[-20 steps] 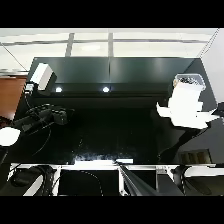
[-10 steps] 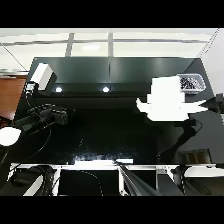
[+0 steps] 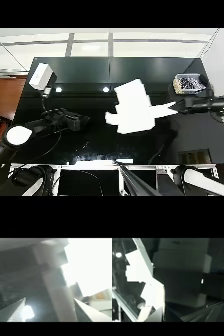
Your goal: Fold the box and place the chain.
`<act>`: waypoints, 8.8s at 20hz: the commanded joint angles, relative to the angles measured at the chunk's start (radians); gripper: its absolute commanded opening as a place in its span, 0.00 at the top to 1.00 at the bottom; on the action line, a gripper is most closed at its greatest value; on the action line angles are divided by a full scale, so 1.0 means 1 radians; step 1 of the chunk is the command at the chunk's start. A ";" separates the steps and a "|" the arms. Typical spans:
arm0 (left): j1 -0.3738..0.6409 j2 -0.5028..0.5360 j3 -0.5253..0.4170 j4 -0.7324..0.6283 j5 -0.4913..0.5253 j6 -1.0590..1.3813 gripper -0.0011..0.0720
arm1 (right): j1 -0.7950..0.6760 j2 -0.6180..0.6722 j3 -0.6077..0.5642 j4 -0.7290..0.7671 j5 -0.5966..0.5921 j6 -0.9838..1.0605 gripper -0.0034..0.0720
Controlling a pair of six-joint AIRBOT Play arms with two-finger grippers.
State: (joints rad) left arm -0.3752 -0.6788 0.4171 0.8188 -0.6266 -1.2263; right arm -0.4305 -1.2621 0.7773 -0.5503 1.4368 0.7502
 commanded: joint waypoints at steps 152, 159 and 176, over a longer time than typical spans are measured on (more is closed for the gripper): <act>-0.132 -0.734 0.351 -0.164 -0.167 1.309 0.95 | 0.873 0.256 -0.146 -0.103 -0.252 -0.372 0.16; -0.132 -0.734 0.351 -0.164 -0.166 1.309 0.95 | 0.895 0.256 -0.170 -0.330 -0.373 -0.494 0.16; -0.132 -0.734 0.351 -0.164 -0.167 1.309 0.95 | 1.071 0.210 -0.290 -0.363 -0.733 -0.544 0.16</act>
State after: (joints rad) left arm -0.5072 -1.4128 0.7670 0.6544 -0.7929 0.0826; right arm 0.6167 -1.0504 0.5007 -0.8890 0.7990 0.2008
